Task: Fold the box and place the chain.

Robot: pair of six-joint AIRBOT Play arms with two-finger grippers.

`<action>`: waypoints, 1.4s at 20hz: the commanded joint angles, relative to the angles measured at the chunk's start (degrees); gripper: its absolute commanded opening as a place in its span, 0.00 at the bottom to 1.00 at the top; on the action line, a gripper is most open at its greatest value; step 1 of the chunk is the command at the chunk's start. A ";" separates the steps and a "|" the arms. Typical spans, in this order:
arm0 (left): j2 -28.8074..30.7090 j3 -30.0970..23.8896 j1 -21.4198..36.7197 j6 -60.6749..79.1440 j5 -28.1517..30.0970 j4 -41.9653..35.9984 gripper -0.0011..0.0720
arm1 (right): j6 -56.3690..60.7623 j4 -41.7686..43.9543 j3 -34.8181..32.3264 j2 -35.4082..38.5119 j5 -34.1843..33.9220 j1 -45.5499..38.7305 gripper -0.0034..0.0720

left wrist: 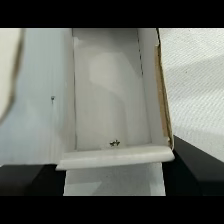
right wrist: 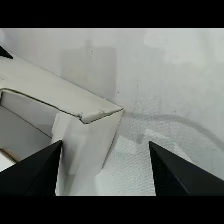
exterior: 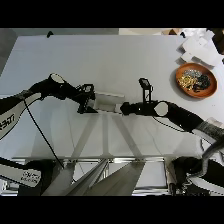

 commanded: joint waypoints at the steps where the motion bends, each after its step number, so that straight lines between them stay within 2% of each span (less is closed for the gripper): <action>1: -0.04 0.00 0.02 0.02 0.00 0.04 0.30 | 4.09 -5.51 3.43 -0.31 0.46 1.79 0.85; 3: -0.04 0.00 0.02 0.02 0.00 0.04 0.30 | 5.75 -7.41 5.95 -0.92 3.08 2.38 0.85; 7: -0.04 0.00 0.02 0.02 0.00 0.04 0.30 | 22.34 -23.10 9.55 -2.25 11.06 3.13 0.85; 10: -0.04 0.00 0.02 0.02 0.00 0.04 0.30 | 33.18 -33.57 11.19 -2.45 14.21 4.96 0.76; 17: -0.04 0.00 0.02 0.02 0.00 0.04 0.30 | 38.75 -35.58 19.15 -9.46 19.93 8.57 0.76; 20: -0.04 0.00 0.02 0.02 0.00 0.04 0.30 | 46.10 -40.63 21.05 -9.94 23.04 9.07 0.74; 23: -0.04 0.00 0.02 0.02 0.00 0.04 0.30 | 47.52 -47.87 22.12 -10.12 28.85 9.81 0.74; 28: -0.04 0.00 0.02 0.02 0.00 0.04 0.30 | 47.54 -49.13 22.12 -10.16 29.00 10.97 0.74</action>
